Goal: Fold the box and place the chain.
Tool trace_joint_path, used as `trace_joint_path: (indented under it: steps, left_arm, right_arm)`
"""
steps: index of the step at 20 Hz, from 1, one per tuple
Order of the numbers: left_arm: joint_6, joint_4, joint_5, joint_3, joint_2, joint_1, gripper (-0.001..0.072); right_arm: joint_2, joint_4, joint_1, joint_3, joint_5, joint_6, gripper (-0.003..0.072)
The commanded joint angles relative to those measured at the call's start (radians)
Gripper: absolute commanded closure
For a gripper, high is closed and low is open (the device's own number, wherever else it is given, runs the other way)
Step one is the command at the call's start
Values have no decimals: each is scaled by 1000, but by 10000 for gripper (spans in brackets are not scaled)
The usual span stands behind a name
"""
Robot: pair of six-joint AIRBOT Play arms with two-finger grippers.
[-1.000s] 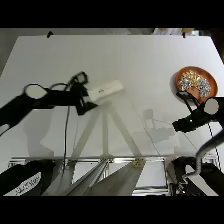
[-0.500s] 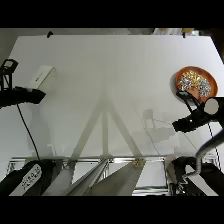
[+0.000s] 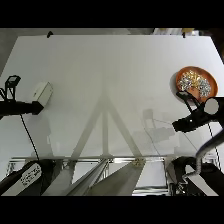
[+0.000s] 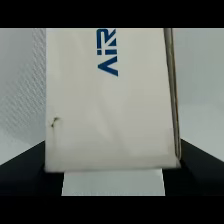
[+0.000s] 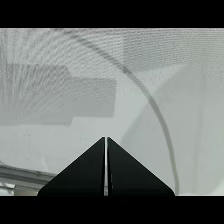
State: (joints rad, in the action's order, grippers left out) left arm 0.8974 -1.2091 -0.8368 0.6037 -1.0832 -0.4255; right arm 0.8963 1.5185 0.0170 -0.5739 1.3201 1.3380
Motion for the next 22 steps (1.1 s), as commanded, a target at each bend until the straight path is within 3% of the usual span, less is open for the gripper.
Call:
trace_joint_path:
  steps: [1, 2, 7, 13, 18, 19, 21, 22]
  left_arm:
    - [5, -30, -6, -26, -5, -3, 127]
    - [5, -30, -3, -26, -2, -3, -2]
    - [19, -37, -34, -27, 103, -2, 12]
    - [35, -42, -68, -27, 424, 87, 16]
    - [189, -51, -246, -27, 636, 129, 19]
    - [232, -60, -283, -27, 656, 130, 37]
    - [257, -65, -349, -27, 674, 130, 309]
    - [254, -67, -363, -27, 675, 137, 384]
  right_arm:
    - [-1, 0, 1, 0, 0, 0, 668]
    - [-1, 0, 1, 0, 0, 0, 668]
    - [-1, 0, 1, 0, 0, 0, 668]
    - [-1, 0, 1, 0, 0, 0, 668]
    - [-1, 0, 1, 0, 0, 0, 668]
    - [-1, 0, 1, 0, 0, 0, 668]
    - [-1, -1, 1, 1, 0, 0, 668]
    - [-1, -1, 1, 0, 0, 0, 668]
